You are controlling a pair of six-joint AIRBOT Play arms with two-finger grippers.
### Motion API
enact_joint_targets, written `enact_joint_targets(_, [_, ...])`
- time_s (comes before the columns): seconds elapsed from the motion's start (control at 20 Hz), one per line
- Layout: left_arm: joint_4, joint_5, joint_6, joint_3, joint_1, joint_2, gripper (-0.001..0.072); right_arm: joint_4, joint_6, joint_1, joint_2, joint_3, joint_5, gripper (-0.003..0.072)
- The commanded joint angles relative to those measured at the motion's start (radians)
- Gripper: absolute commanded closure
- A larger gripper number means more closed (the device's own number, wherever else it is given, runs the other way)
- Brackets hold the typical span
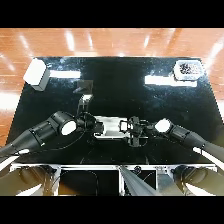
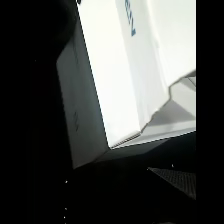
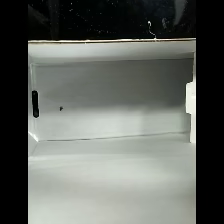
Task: Fold the box and place the chain.
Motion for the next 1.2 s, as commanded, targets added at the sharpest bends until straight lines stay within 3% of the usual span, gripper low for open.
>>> enact_joint_targets(0.0, [0.006,0.001,-0.007,0.001,-0.002,-0.001,0.0070,0.000,0.000,0.000,0.000,0.001,0.001,0.0212])
enact_joint_targets(0.25, [0.006,-0.009,-0.033,0.002,-0.002,-0.005,0.0074,0.000,0.000,0.000,0.000,0.001,0.000,0.0212])
enact_joint_targets(0.4, [0.006,-0.123,-0.037,0.029,-0.002,-0.008,0.0089,0.000,0.000,0.000,0.000,0.001,0.000,0.0212])
enact_joint_targets(0.65, [-0.020,-0.149,-0.161,0.051,-0.018,-0.011,0.0089,0.000,0.000,0.000,0.000,0.001,0.000,0.0212])
enact_joint_targets(1.15, [0.172,-0.150,-0.301,0.132,-0.082,-0.149,0.0091,0.000,0.000,0.000,0.000,0.001,0.000,0.0212])
